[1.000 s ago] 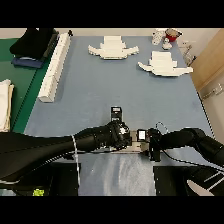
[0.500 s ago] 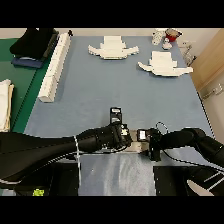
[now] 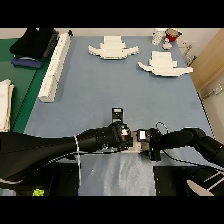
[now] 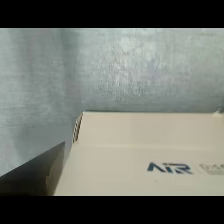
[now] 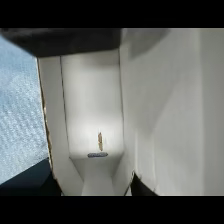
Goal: Fold the box.
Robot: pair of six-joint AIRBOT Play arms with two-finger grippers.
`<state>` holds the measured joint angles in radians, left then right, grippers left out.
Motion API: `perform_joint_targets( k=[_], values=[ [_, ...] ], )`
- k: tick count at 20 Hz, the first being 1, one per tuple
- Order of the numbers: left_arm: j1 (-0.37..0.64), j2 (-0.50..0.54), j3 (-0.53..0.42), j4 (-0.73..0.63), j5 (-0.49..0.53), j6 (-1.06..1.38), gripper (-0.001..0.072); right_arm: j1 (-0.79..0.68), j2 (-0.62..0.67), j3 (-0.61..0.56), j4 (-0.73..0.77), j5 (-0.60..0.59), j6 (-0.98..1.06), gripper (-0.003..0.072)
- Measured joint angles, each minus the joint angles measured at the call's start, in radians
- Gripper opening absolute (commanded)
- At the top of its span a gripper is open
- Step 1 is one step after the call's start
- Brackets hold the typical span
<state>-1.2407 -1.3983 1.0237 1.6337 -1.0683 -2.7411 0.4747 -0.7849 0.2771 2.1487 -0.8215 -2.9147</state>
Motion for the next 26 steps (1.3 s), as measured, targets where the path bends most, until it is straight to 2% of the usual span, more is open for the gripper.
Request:
perform_joint_targets(
  k=[4, 7, 8, 9, 10, 13, 16, 22, 26],
  values=[
    [0.0, 0.018, 0.0, -0.002, -0.009, 0.004, 0.055, 0.0, 0.0, 0.0, 0.001, 0.0, 0.0, 0.0487],
    [-0.008, 0.081, 0.0, -0.008, -0.034, 0.019, 0.0548, 0.0, 0.0, 0.0, 0.001, 0.0, 0.0, 0.0487],
    [-0.013, 0.111, 0.0, -0.008, -0.052, 0.021, 0.0522, 0.0, 0.0, 0.0, 0.001, 0.0, 0.0, 0.0487],
    [-0.018, 0.146, 0.0, -0.012, -0.079, 0.023, 0.0452, 0.0, 0.0, 0.0, 0.001, 0.0, 0.0, 0.0487],
    [-0.022, 0.18, 0.0, -0.012, -0.114, 0.026, -0.0005, 0.0, 0.0, 0.0, 0.001, 0.0, 0.0, 0.0487],
    [-0.032, 0.257, 0.0, -0.008, -0.197, 0.069, 0.0013, 0.0, 0.0, 0.0, 0.001, 0.0, 0.0, 0.0487],
    [-0.034, 0.289, -0.001, 0.027, -0.234, 0.144, 0.0014, 0.0, 0.0, 0.0, 0.001, 0.0, 0.0, 0.0487],
    [-0.036, 0.311, -0.003, 0.076, -0.204, 0.426, 0.0011, 0.0, 0.0, 0.0, 0.001, 0.001, 0.0, 0.0487],
    [0.047, 0.395, -0.072, -0.03, -0.137, 0.765, 0.0011, 0.0, 0.0, 0.0, 0.001, 0.001, 0.0, 0.0487]
  ],
)
